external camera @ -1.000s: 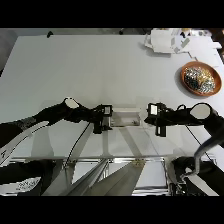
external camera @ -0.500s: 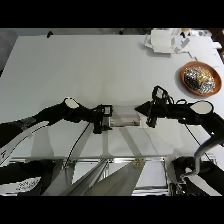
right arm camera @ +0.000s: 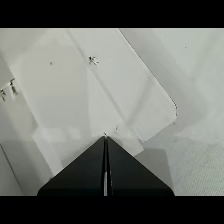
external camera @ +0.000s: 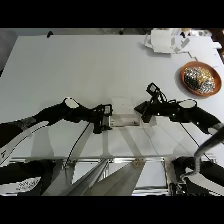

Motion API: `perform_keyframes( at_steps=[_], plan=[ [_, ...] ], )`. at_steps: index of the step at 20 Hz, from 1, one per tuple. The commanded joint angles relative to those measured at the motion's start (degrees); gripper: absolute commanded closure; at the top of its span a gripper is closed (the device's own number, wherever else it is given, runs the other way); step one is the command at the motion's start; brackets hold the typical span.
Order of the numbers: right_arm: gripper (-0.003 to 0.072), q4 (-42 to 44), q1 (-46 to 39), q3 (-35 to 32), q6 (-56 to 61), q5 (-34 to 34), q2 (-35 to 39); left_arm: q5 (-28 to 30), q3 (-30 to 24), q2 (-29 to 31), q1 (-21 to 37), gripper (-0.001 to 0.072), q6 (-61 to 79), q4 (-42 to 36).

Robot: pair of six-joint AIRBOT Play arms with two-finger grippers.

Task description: Fold the box and place the chain.

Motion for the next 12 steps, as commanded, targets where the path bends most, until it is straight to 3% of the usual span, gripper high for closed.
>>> perform_keyframes(
  at_steps=[1, 5, 9, 12],
  plan=[
    [0.0668, 0.1, 0.0, 0.4, 0.8, 4.2, 2.7, 0.0, 0.0, 0.0, 0.0, 0.0504, 0.1, 0.0],
    [0.0668, -5.4, 0.0, 1.1, 2.1, 7.8, 12.4, 0.0, 0.0, 0.0, 0.0, 0.0504, 0.1, 0.0],
    [0.0668, -31.5, 0.0, 1.1, 3.0, 12.8, 21.3, 0.0, 0.0, 0.0, 0.0, 0.0504, 0.1, 0.0],
    [0.0668, -47.3, 0.0, 1.0, 8.3, 20.2, 22.6, -0.1, 0.0, 0.0, 0.0, 0.0504, 0.1, 0.0]
  ],
)
